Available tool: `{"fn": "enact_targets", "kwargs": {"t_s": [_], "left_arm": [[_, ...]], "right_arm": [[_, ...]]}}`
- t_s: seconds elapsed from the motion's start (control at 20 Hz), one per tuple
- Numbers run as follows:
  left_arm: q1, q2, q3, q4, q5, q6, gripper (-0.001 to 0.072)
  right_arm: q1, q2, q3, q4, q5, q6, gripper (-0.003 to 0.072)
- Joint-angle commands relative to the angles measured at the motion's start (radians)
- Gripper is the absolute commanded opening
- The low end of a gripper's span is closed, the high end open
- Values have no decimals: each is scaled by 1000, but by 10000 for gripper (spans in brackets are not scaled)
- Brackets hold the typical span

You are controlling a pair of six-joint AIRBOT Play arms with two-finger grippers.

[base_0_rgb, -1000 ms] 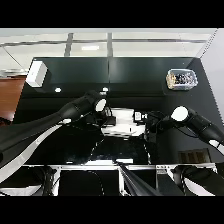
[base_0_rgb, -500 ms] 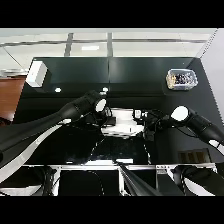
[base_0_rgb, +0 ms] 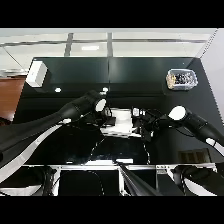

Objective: Fold the box and place the chain.

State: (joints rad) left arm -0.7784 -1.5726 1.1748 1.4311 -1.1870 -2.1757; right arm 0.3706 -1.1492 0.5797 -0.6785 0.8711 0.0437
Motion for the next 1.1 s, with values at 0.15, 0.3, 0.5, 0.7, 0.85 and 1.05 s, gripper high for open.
{"fn": "enact_targets", "kwargs": {"t_s": [0.15,0.3,0.5,0.7,0.85,1.05], "left_arm": [[0,-1,0,-3,5,-1,28],[0,-1,0,-3,7,-2,29],[0,-1,0,-4,6,-2,29],[0,-1,0,-4,8,-2,29],[0,-2,0,0,14,-49,28],[0,-24,-1,0,27,-58,28]], "right_arm": [[49,-46,0,131,-124,-3,238],[49,-52,0,150,-126,-3,331],[49,-52,0,146,-120,-3,323],[48,-50,0,139,-109,37,17],[10,-18,13,103,-109,388,14],[-266,103,96,-56,100,877,14]]}}
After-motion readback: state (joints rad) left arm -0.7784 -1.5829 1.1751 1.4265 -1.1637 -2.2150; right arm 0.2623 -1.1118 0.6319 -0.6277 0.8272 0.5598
